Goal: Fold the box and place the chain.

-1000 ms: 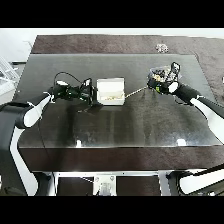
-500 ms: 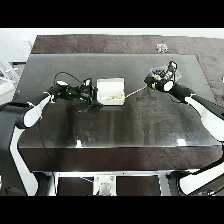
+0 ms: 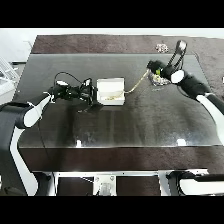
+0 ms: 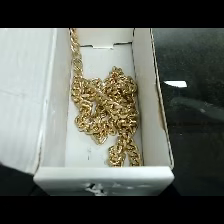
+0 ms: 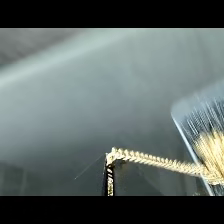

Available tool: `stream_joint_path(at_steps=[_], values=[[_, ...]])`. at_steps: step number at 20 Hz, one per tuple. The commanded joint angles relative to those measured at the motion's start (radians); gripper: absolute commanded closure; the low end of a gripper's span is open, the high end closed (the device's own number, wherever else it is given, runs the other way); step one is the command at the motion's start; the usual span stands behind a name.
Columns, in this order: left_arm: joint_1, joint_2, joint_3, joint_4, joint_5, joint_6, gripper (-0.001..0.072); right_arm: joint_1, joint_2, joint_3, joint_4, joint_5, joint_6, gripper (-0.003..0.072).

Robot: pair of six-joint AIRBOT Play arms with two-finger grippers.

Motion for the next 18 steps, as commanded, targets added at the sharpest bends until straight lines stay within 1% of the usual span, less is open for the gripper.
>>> stream_joint_path(at_steps=[1,3,5,8,14,18], values=[[0.001,0.001,0.0,0.0,0.0,0.0,0.0246,0.075,0.209,0.001,-0.026,-0.001,-0.089,0.0684],[0.001,0.001,0.0,0.0,0.0,0.0,0.0246,0.137,0.317,0.001,-0.066,-0.001,-0.102,0.0684],[0.0,0.001,0.0,0.0,0.0,0.0,0.0246,0.204,0.395,0.001,-0.109,-0.002,-0.102,0.0684],[0.0,0.001,0.0,0.0,0.0,0.0,0.0245,0.308,0.46,0.003,-0.168,-0.006,-0.102,0.0683],[0.001,0.001,0.0,0.0,0.0,0.0,0.0246,0.481,0.463,0.003,-0.198,-0.047,-0.101,0.0683],[0.0,0.001,0.0,0.0,0.0,0.0,0.0246,0.51,0.401,0.002,-0.196,-0.046,-0.097,0.0682]])
